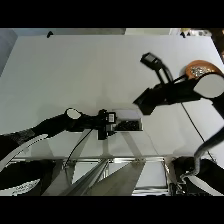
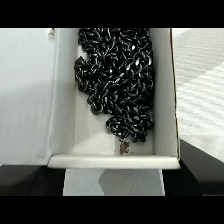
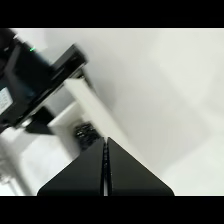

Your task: Fold the box and place the chain.

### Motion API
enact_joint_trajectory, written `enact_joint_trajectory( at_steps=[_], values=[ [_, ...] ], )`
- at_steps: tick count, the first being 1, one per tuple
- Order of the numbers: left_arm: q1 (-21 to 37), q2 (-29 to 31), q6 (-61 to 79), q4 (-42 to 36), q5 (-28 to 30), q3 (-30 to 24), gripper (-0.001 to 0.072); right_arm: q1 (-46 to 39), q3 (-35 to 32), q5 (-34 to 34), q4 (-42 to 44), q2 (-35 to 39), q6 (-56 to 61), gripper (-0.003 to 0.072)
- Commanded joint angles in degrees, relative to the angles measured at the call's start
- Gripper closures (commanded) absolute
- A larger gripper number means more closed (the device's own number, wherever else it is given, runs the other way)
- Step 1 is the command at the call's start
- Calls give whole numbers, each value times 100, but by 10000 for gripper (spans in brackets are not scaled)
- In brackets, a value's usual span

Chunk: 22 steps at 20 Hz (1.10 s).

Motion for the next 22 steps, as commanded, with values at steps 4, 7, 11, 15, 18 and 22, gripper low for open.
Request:
enact_joint_trajectory(
  at_steps=[4,7,11,15,18,22],
  values=[
    [-2,4,0,0,0,2,336,-269,149,-229,-127,-898,-1086,667],
    [-2,4,0,0,0,2,336,-269,149,-79,-153,-1438,-1539,664],
    [-2,4,0,0,0,2,336,-245,146,140,-76,-1528,-2026,502],
    [-2,4,0,0,0,2,336,-44,-57,417,72,-1528,-2621,503],
    [-2,4,0,0,2,2,336,225,-140,791,74,-1513,-3038,502],
    [-2,4,0,0,0,2,336,514,-186,820,476,-1224,-3244,501]
  ],
)
